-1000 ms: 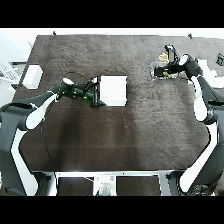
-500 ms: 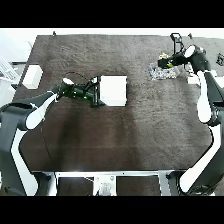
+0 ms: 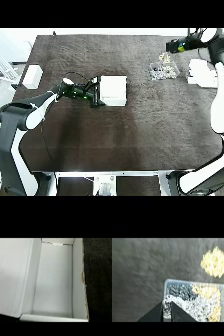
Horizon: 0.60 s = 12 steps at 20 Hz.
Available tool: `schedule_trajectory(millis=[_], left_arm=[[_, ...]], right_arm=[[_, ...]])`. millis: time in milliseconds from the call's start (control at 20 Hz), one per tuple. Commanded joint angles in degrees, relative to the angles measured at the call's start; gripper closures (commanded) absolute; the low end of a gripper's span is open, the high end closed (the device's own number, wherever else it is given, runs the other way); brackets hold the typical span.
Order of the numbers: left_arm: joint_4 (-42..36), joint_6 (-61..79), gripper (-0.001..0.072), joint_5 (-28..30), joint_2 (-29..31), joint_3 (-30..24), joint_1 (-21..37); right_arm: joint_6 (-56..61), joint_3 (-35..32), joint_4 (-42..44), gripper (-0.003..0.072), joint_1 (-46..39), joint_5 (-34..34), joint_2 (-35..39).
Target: Fold the box and place the chain.
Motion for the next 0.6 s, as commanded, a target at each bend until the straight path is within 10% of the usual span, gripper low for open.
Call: schedule_trajectory(millis=[0, 550], left_arm=[[0.0, 0.0, 0.0294, -0.02, 0.02, 0.02, 0.02], [0.02, 0.0, 0.0294, -0.04, 0.02, 0.02, 0.02]], right_arm=[[0.07, 0.07, -0.2, 0.0683, 2.19, 1.38, 7.63], [-0.35, 0.0, -2.08, 0.0683, 12.07, 7.74, 21.22]])
